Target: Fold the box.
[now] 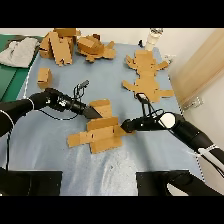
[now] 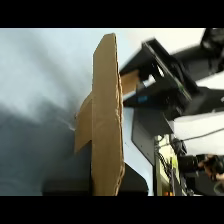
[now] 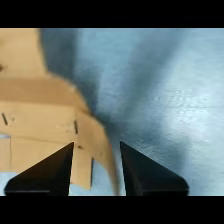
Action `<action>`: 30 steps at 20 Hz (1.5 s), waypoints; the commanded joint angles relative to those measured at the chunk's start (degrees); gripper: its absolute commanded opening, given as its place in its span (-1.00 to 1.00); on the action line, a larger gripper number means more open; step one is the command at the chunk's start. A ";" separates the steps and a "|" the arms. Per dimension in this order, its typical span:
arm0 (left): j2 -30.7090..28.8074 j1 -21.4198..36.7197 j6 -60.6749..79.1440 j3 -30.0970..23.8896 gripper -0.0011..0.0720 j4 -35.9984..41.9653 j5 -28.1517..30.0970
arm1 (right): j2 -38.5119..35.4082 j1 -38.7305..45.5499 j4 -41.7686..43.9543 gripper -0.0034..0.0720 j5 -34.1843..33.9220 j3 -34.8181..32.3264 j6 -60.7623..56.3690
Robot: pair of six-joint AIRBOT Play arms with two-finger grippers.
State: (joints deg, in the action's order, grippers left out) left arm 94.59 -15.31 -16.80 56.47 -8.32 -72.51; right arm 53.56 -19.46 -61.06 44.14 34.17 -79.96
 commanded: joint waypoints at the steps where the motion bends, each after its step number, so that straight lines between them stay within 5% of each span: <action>1: -1.97 -0.72 4.33 -1.68 -0.93 -0.57 -2.58 | -0.31 4.57 -3.61 0.31 3.72 4.48 -6.69; 7: -7.21 -6.84 16.90 -4.87 -0.93 -0.44 6.84 | -0.37 7.63 -2.03 0.28 3.02 8.55 -8.37; 10: -7.82 -10.08 21.20 -4.87 -0.93 -0.20 12.41 | -0.37 7.63 -1.44 -0.14 0.72 8.55 -8.37; 14: -11.72 -12.00 28.57 -6.27 -0.93 4.37 12.79 | -0.31 7.63 -1.66 -0.14 -0.46 8.48 -8.35; 18: -17.44 -13.97 38.93 -13.18 -0.93 8.92 23.19 | -0.31 7.63 -2.14 -0.14 -0.59 8.35 -8.35; 21: -17.86 -15.08 40.39 -16.24 -0.93 7.85 24.52 | -0.31 7.56 -2.19 -0.16 -1.68 8.37 -8.31; 25: -17.86 -15.23 43.15 -16.55 -0.93 6.75 24.55 | -0.44 6.82 -3.45 -0.53 -2.10 8.35 -4.87; 28: -17.86 -15.43 42.93 -16.65 -0.93 4.11 24.50 | -0.72 1.97 -13.00 -0.90 -0.52 8.33 -7.45; 30: -17.86 -15.43 42.88 -16.68 -0.93 3.32 24.48 | -2.12 -3.17 -20.87 -0.89 -0.85 7.63 -13.75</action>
State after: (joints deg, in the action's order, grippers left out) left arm 76.82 -30.65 25.50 40.01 -3.27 -48.29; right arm 52.49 -17.65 -72.01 43.00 42.26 -88.18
